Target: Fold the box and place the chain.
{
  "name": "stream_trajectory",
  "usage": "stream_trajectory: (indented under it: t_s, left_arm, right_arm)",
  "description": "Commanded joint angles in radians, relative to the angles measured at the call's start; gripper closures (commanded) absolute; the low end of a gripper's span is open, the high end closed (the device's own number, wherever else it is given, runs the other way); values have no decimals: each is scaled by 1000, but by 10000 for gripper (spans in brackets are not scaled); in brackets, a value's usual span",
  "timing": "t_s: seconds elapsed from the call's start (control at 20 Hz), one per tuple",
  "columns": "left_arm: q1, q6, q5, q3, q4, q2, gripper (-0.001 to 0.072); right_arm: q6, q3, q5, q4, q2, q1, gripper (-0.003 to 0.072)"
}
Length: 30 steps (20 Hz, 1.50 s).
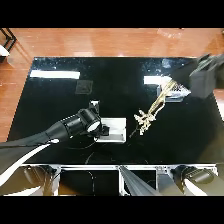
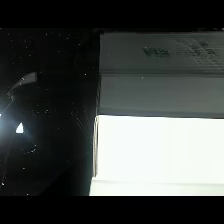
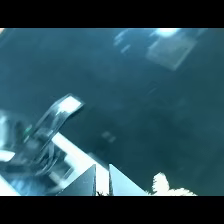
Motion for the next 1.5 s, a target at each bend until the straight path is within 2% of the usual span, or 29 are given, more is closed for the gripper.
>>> stream_trajectory:
  t_s: [0.0, 0.25, 0.4, 0.55, 0.8, 1.25, 1.45]
  left_arm:
    - [0, 0, -1, 0, 0, 0, 685]
    - [0, 0, 0, 0, 0, 0, 685]
    - [0, 0, 0, 0, 0, 0, 685]
    - [0, 0, 0, 0, 0, 0, 685]
    - [0, 1, 0, 0, 0, 0, 685]
    - [0, 1, 1, 0, 0, 0, 685]
    - [0, 1, 1, 0, 0, 0, 685]
  right_arm:
    - [1, -95, 8, 64, 1, 83, 665]
    - [0, -224, -169, 213, -10, 182, 665]
    - [-1, -226, -237, 247, -25, 228, 665]
    - [-16, -226, -296, 315, -28, 232, 665]
    - [-16, -226, -409, 340, -28, 232, 665]
    - [-19, -226, -463, 354, -28, 229, 665]
    - [-21, -224, -525, 388, -28, 227, 665]
